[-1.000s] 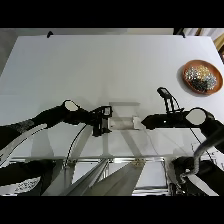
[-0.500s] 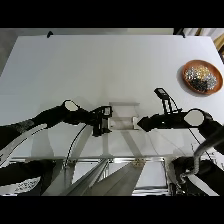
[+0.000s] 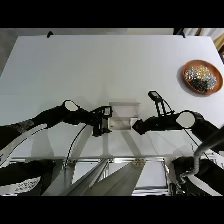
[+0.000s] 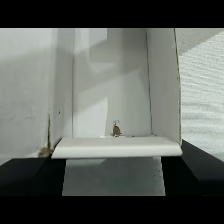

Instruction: Fold the box and place the chain.

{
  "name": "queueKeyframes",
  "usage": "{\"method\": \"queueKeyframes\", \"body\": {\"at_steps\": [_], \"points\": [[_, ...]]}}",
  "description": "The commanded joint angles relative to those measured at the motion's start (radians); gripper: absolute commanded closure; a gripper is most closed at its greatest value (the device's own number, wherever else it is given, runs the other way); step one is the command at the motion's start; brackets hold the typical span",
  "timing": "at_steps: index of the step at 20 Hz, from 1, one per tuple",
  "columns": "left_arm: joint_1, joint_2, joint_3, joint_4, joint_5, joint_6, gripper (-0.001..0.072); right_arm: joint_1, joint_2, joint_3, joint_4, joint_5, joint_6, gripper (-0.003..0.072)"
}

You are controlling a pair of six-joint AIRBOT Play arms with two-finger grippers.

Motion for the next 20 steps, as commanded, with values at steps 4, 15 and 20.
{"method": "queueKeyframes", "body": {"at_steps": [4, 15, 20], "points": [[0.001, 0.000, 0.000, 0.000, 0.000, 0.000, 0.0455, 0.036, -0.028, 0.042, -0.055, -0.050, 0.106, 0.0111], [0.001, 0.001, 0.000, 0.000, 0.000, 0.000, 0.0455, 0.082, -0.124, 0.144, -0.271, 0.004, 0.327, 0.0116], [0.001, 0.000, 0.000, 0.000, 0.000, 0.000, 0.0455, 0.142, -0.196, 0.239, -0.371, 0.059, 0.455, 0.0115]]}}
